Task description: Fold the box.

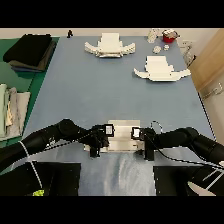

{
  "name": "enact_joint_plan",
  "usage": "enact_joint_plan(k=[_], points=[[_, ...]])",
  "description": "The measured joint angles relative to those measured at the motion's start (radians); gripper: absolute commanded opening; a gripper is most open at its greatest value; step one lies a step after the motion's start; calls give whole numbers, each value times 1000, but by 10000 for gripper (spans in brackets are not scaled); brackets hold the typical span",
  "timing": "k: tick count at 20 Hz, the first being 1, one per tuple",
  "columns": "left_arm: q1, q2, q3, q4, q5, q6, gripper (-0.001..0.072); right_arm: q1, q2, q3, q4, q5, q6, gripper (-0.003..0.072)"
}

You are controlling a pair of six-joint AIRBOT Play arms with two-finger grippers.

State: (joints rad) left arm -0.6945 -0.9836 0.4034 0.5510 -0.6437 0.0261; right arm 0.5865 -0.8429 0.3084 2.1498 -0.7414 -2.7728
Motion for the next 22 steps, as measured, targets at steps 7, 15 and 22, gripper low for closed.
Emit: enact_joint_plan(k=[7,15,22], points=[[-30,-27,3,-32,22,0,409,0,0,0,0,0,0,504],[-35,-34,3,-36,31,0,466,0,0,0,0,0,0,504],[-35,-30,10,-8,27,-84,13,0,0,0,0,0,0,504]])
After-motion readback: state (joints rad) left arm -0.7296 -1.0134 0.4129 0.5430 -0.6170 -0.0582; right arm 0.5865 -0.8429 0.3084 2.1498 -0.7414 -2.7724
